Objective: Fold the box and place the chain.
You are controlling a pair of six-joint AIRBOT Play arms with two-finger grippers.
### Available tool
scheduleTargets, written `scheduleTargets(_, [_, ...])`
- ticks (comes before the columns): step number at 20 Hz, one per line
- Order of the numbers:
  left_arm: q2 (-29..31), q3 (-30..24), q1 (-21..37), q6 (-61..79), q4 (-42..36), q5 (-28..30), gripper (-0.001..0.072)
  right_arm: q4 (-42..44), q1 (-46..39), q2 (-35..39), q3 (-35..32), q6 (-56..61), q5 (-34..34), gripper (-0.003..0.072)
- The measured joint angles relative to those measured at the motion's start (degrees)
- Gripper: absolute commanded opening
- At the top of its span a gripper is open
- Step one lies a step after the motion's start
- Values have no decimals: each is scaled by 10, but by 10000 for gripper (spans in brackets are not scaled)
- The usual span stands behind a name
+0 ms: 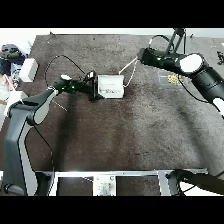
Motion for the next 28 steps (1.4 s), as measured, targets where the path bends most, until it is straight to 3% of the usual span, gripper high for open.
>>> scheduleTargets(4, [-1, 0, 0, 0, 5, 3, 353, -1, 59, -8, 0, -2, -54, 14])
scheduleTargets(10, [-1, 0, 0, 0, 7, 5, 353, -1, 107, -80, -2, -4, -131, 14])
scheduleTargets(11, [-1, 0, 0, 0, 7, 5, 353, -1, 110, -94, -3, -4, -135, 54])
scheduleTargets(12, [-1, 0, 0, 0, 7, 5, 353, -1, 112, -106, -4, -4, -135, 308])
scheduleTargets(13, [-1, 0, 0, 0, 7, 5, 353, -2, 114, -117, -5, -4, -136, 444])
scheduleTargets(14, [-1, 0, 0, 0, 7, 5, 353, -9, 115, -126, -5, -5, -136, 291])
scheduleTargets(18, [-1, 0, 0, 0, 7, 5, 353, -63, 106, -130, -6, -4, -127, 283])
scheduleTargets(20, [-1, 0, 0, 1, 7, 5, 353, -87, 85, -116, -5, -6, -125, 172])
scheduleTargets(24, [-1, 0, 0, 1, 6, 4, 353, -97, 27, -109, 17, -59, -86, 170])
scheduleTargets(28, [-1, 0, 0, 1, 6, 3, 353, 70, -47, -183, 108, -270, 75, 170])
